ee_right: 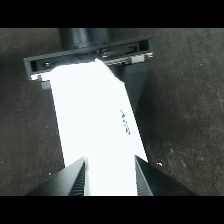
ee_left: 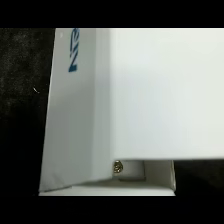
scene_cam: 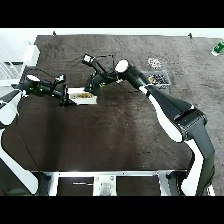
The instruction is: Fold the box and place the chain.
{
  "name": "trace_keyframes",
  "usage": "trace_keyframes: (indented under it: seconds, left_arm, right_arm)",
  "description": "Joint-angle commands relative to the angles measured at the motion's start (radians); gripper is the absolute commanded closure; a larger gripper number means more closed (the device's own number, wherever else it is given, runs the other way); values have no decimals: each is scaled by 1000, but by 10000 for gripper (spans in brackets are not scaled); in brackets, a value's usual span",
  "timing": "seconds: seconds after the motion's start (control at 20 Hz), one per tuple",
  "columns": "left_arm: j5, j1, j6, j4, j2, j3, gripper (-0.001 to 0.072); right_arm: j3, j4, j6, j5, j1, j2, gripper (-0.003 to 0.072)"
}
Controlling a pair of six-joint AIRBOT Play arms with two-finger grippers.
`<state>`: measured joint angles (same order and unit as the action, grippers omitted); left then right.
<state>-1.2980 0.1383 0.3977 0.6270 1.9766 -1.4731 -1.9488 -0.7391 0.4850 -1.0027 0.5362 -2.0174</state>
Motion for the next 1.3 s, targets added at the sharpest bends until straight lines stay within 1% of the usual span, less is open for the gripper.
trace_keyframes:
  seconds: [0.0,0.05,0.55,0.7,0.95,1.15,1.25]
  left_arm:
    - [0,1,0,0,-1,-1,182]
    - [0,1,0,0,-1,-1,182]
    - [0,1,0,0,-1,-1,182]
    - [1,1,0,0,-1,-1,182]
    - [0,1,0,0,-1,-1,182]
    - [0,1,0,0,-1,-1,182]
    - [0,1,0,0,-1,-1,182]
  right_arm:
    - [-1,-3,-9,22,10,-6,271]
    - [-1,-3,-19,22,13,-7,255]
    - [-2,-2,-45,22,21,-45,255]
    - [-6,-4,-67,-31,29,-45,256]
    - [-7,-6,-105,-37,32,-45,256]
    - [-7,-58,-104,25,36,-49,265]
    - [-7,-59,-105,55,36,-57,269]
